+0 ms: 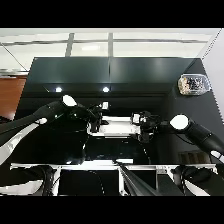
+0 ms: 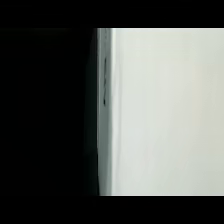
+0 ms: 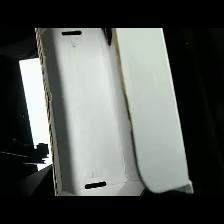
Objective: Fold the box and place the chain.
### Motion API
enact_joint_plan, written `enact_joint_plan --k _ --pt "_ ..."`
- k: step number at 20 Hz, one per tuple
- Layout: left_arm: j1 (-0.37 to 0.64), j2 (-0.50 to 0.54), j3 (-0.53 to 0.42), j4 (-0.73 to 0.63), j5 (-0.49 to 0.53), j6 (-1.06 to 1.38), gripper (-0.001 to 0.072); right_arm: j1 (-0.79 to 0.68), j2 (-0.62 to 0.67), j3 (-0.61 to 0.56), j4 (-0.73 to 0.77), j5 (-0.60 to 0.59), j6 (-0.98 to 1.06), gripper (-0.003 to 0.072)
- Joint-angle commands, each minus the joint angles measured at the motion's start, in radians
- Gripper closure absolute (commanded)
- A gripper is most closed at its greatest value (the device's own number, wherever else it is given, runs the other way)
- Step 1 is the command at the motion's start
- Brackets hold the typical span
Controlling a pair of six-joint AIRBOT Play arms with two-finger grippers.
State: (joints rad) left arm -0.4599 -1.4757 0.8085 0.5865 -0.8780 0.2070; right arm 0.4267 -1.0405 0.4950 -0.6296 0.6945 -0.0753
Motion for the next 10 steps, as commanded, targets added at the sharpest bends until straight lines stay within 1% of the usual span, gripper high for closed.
enact_joint_plan --k 1,5,10 --pt "0.000 0.000 0.000 0.000 0.002 -0.002 0.0683 -0.001 -0.058 -0.001 0.031 0.016 -0.087 0.0000" --pt "0.000 0.000 0.000 0.000 0.002 -0.002 0.0683 -0.001 -0.109 -0.001 0.031 0.016 -0.134 0.0000" --pt "0.000 0.000 0.000 0.000 0.003 -0.001 0.0683 -0.023 -0.123 -0.001 0.053 0.016 -0.138 0.0000"
